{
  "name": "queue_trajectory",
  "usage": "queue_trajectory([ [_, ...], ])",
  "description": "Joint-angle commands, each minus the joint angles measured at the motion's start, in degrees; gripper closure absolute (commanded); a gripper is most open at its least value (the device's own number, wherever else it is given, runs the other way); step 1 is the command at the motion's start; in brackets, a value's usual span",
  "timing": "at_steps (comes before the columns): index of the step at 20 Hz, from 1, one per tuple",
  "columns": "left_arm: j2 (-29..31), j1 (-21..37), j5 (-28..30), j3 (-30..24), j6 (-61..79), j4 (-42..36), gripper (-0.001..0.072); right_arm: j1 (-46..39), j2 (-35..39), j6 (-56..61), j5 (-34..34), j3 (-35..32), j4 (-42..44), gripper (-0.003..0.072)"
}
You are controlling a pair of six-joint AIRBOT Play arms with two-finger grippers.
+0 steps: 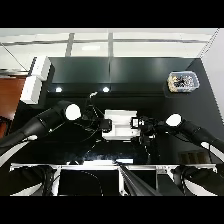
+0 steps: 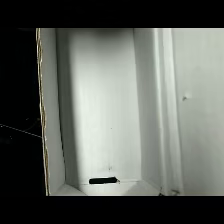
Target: Fold the box and place the chain.
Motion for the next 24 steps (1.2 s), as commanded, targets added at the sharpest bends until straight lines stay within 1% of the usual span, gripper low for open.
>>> queue_trajectory([
  [1,-0.7,-1.2,0.6,0.2,-7.1,6.7,0.0211,0.0,0.0,0.0,0.0,0.0,0.0,0.0441],
  [6,-3.7,-1.4,0.4,1.5,-8.1,6.8,0.0211,0.0,0.0,0.0,0.0,0.0,0.0,0.0441],
  [8,-5.1,-2.4,-0.2,3.0,-8.1,7.0,0.0211,0.0,0.0,0.0,0.0,0.0,0.0,0.0441],
  [10,-6.0,-3.9,-0.5,4.5,-9.0,9.0,0.0211,0.0,0.0,0.0,0.0,0.0,0.0,0.0442],
  [13,-6.6,-6.3,-5.4,6.4,-14.3,15.5,0.0211,0.0,0.0,0.0,0.0,0.0,0.0,0.0441],
  [15,-6.6,-7.5,-7.1,7.4,-16.0,16.9,0.0212,0.0,0.0,0.0,0.0,0.0,0.0,0.0441],
  [18,-6.7,-8.6,-7.5,8.0,-18.2,17.0,0.0217,0.0,0.0,0.0,0.0,0.0,0.0,0.0441],
  [19,-6.8,-9.0,-7.5,8.0,-18.8,17.2,0.0319,0.0,0.0,0.0,0.0,0.0,0.0,0.0441],
  [20,-6.8,-9.4,-7.1,8.0,-18.9,17.3,0.0373,0.0,0.0,0.0,0.0,0.0,0.0,0.0441],
  [21,-7.1,-9.9,-7.0,8.0,-19.9,17.7,0.0408,0.0,0.0,0.0,0.0,0.0,0.0,0.0442],
  [24,-8.7,-11.1,-7.3,8.2,-21.6,18.5,0.0412,0.0,0.0,0.0,0.0,0.0,0.0,0.0442],
])
